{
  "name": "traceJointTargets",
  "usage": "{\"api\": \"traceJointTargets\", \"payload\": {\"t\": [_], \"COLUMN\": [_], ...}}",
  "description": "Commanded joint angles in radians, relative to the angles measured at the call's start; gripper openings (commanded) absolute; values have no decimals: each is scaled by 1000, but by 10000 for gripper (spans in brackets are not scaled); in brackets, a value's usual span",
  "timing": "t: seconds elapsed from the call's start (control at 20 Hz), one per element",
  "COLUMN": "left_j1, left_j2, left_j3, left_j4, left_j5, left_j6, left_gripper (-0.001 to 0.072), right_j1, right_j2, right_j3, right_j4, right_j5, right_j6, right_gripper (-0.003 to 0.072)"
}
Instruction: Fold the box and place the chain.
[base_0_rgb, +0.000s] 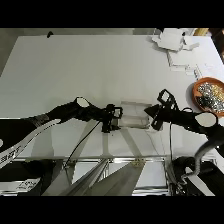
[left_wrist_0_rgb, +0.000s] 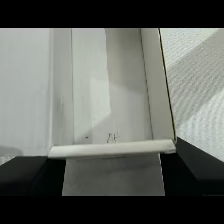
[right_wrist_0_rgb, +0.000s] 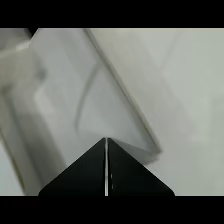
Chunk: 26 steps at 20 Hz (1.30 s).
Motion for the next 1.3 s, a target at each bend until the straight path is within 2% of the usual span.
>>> {"api": "traceJointTargets", "payload": {"t": [0.0,0.1,0.15,0.45,0.6,0.7,0.85,0.95,1.25], "left_j1": [-1,-1,-1,-1,-1,-1,-1,-1,-1], "left_j2": [0,0,0,0,0,0,0,0,0], "left_j3": [0,0,0,0,0,0,0,0,0], "left_j4": [0,0,0,1,0,1,0,0,0], "left_j5": [0,0,0,0,0,0,0,0,0], "left_j6": [0,0,0,0,0,0,0,0,0], "left_gripper": [504,504,504,504,504,504,504,504,504], "right_j1": [0,0,1,3,3,3,3,3,3], "right_j2": [70,42,28,-29,-75,-104,-138,-151,-151], "right_j3": [0,0,0,-1,-2,-2,-2,-2,-3], "right_j4": [-441,-495,-489,-406,-315,-242,-188,-188,-142], "right_j5": [127,119,114,117,120,121,121,121,95], "right_j6": [50,18,-18,-142,-213,-264,-299,-300,-325], "right_gripper": [36,282,300,295,287,220,218,169,153]}}
